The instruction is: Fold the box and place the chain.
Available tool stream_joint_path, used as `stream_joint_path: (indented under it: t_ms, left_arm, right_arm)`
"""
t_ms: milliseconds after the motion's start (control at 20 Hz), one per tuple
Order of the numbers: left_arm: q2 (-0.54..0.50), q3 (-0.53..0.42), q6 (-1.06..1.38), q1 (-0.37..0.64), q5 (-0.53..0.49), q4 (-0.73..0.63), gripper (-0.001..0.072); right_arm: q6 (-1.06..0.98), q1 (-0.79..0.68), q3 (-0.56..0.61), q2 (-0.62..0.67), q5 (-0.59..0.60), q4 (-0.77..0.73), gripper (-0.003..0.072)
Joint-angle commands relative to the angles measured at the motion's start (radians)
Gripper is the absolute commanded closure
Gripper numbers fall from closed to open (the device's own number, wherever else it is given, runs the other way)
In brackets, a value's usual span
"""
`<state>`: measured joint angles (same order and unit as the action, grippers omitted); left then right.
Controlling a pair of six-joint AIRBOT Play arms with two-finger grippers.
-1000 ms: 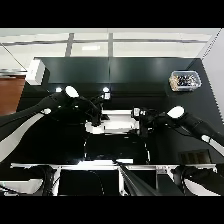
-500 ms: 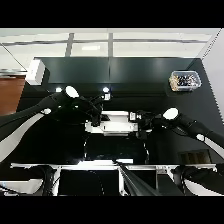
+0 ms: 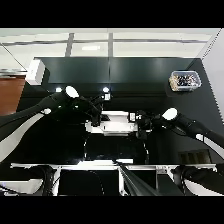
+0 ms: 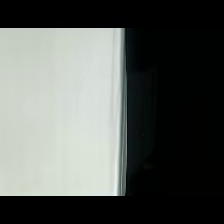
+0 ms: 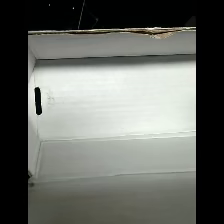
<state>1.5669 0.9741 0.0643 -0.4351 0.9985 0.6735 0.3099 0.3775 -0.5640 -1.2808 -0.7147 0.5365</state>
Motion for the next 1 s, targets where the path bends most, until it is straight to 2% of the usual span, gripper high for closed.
stream_joint_path:
  t_ms: [0,250,300,350,400,450,500,550,600,650,700,850,950]
  left_arm:
    - [0.000,0.001,0.000,0.001,0.000,0.000,0.0683]
    - [0.000,0.001,0.000,0.001,-0.002,0.000,0.0683]
    - [0.000,0.001,0.000,0.001,-0.001,0.000,0.0682]
    - [0.000,0.001,0.000,0.001,0.002,0.000,0.0680]
    - [-0.001,0.003,0.000,0.001,0.010,0.000,0.0671]
    - [-0.003,0.009,0.000,0.002,0.024,0.006,0.0546]
    - [-0.011,0.019,-0.002,0.002,0.042,0.016,0.0386]
    - [-0.025,0.032,-0.012,0.002,0.057,0.039,0.0277]
    - [-0.045,0.045,-0.028,0.002,0.069,0.073,0.0206]
    - [-0.074,0.057,-0.061,0.005,0.081,0.118,0.0145]
    - [-0.106,0.067,-0.113,0.010,0.093,0.170,0.0124]
    - [-0.222,0.077,-0.368,0.035,0.173,0.343,0.0105]
    - [-0.281,0.077,-0.581,0.044,0.269,0.448,0.0115]
  right_arm:
    - [-0.029,0.001,-0.001,-0.001,0.000,0.030,0.0083]
    - [-0.043,0.000,-0.001,-0.002,0.000,0.045,0.0085]
    - [-0.043,0.000,-0.001,-0.002,0.000,0.045,0.0120]
    - [-0.043,0.000,-0.001,-0.002,0.000,0.045,0.0221]
    - [-0.043,0.001,-0.001,-0.002,0.001,0.045,0.0222]
    - [-0.043,0.000,-0.001,-0.002,0.001,0.045,0.0222]
    - [-0.043,0.001,-0.001,-0.002,0.001,0.045,0.0222]
    - [-0.043,0.001,-0.001,-0.002,0.001,0.044,0.0222]
    - [-0.043,0.001,-0.001,-0.002,0.001,0.044,0.0222]
    - [-0.044,0.001,-0.001,-0.002,0.002,0.044,0.0222]
    - [-0.044,0.001,-0.001,-0.002,0.002,0.044,0.0222]
    - [-0.044,0.001,-0.001,-0.002,0.003,0.044,0.0240]
    - [-0.044,0.000,-0.001,-0.002,0.001,0.044,0.0539]
